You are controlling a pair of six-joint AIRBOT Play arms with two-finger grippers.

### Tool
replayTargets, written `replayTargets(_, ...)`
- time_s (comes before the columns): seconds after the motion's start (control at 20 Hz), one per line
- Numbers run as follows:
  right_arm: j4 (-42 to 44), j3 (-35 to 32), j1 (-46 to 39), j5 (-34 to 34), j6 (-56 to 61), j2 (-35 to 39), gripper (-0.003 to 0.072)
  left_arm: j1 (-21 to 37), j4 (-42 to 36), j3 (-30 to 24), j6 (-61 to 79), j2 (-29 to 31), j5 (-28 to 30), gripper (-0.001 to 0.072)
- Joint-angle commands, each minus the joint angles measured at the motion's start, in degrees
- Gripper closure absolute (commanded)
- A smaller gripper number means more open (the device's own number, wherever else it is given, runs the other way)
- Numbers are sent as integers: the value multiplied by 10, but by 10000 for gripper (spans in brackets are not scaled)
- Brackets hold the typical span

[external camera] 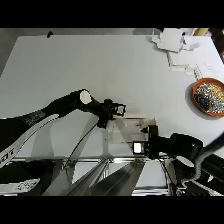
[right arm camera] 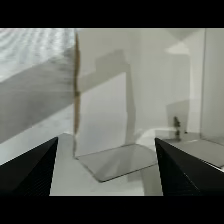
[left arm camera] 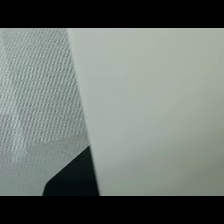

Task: Fold the box and place the chain.

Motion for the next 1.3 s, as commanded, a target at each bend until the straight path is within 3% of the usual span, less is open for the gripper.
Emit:
replayTargets(0.0, 3, 15, -51, -21, 0, -13, 32, 0, 0, 0, 0, 0, 0, 699)
replayTargets(0.2, 42, 48, -105, -5, -17, -13, 41, 0, 0, 0, 0, 0, 0, 699)
replayTargets(0.65, 179, 71, -221, 49, -271, -17, 28, 0, 0, 0, 0, 0, 0, 699)
replayTargets(0.8, 254, 71, -278, 56, -325, -42, 28, 0, 0, 0, 0, 0, 0, 699)
replayTargets(1.0, 403, 71, -335, 98, -507, -89, 29, 0, 0, 0, 0, 0, 0, 699)
replayTargets(1.25, 454, 71, -393, 103, -593, -134, 30, 0, 0, 0, 0, 0, 0, 699)
